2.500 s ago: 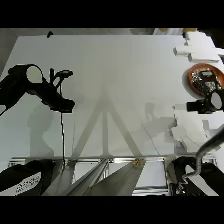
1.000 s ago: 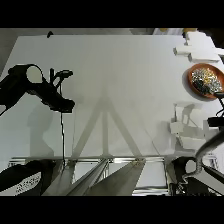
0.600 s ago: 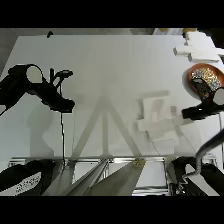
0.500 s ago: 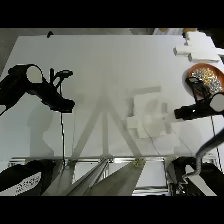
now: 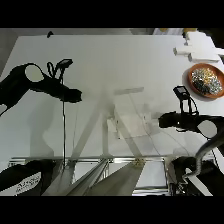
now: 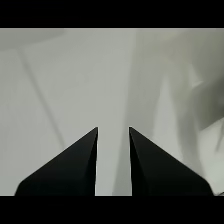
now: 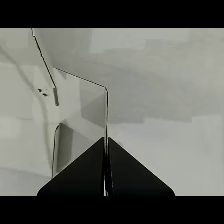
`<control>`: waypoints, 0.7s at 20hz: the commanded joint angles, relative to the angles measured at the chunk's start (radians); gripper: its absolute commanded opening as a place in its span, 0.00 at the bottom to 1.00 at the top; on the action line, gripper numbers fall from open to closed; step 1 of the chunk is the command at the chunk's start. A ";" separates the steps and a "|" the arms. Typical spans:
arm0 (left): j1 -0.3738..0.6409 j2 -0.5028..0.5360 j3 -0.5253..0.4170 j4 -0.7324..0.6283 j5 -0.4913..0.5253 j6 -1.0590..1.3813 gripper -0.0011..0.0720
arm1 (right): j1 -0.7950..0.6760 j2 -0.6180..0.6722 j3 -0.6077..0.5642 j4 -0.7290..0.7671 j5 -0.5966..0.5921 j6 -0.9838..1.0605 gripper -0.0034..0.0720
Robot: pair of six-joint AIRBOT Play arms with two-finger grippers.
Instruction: Fold the box and place the chain.
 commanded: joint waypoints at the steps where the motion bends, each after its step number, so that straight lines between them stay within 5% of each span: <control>1: 0.000 -0.038 0.000 -0.237 0.093 0.152 0.30 | 0.015 0.009 -0.010 0.009 -0.020 0.004 0.06; 3: 0.000 -0.100 0.000 -0.409 0.093 0.272 0.31 | 0.015 0.009 -0.010 0.009 -0.020 0.003 0.06; 4: -0.006 -0.135 0.000 -0.481 0.093 0.323 0.40 | 0.015 0.009 -0.010 0.009 -0.020 0.003 0.06; 5: -0.019 -0.173 0.000 -0.538 0.092 0.386 0.67 | 0.015 0.009 -0.010 0.009 -0.020 0.003 0.06; 6: -0.037 -0.210 0.001 -0.590 0.098 0.481 0.83 | 0.015 0.009 -0.010 0.009 -0.020 0.003 0.06; 14: -0.188 -0.391 0.001 -0.756 0.095 0.795 0.88 | 0.015 0.009 -0.010 0.009 -0.021 0.003 0.06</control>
